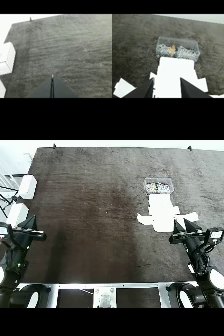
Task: Fold the box and place the chain.
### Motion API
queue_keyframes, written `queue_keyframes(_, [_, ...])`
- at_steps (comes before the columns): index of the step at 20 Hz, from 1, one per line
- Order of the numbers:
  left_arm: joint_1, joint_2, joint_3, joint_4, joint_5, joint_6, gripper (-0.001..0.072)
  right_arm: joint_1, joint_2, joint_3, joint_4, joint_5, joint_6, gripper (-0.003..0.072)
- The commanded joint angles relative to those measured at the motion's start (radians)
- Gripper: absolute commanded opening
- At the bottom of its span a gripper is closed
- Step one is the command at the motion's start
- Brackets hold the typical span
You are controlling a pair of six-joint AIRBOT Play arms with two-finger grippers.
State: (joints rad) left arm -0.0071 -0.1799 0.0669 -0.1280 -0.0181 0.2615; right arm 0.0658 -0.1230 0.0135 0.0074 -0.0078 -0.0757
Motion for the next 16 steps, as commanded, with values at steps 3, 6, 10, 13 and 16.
queue_keyframes(3, [0.0,0.001,-0.001,0.0,0.0,0.0,0.002,0.002,0.0,0.004,0.001,-0.001,0.016,0.0522])
queue_keyframes(6, [0.0,0.001,-0.001,0.0,0.0,0.0,0.002,0.0,-0.005,0.063,0.013,-0.085,0.016,0.0513])
queue_keyframes(10, [0.0,0.001,-0.001,0.0,0.0,0.0,0.002,-0.081,-0.152,0.234,0.063,-0.19,0.015,0.051])
queue_keyframes(13, [0.0,0.001,-0.001,0.0,0.0,0.0,0.0019,-0.233,-0.393,0.362,0.143,-0.074,0.015,0.0506])
queue_keyframes(16, [0.0,0.001,-0.001,0.0,0.0,0.0,0.002,-0.43,-0.645,0.479,0.111,0.227,0.076,0.0504])
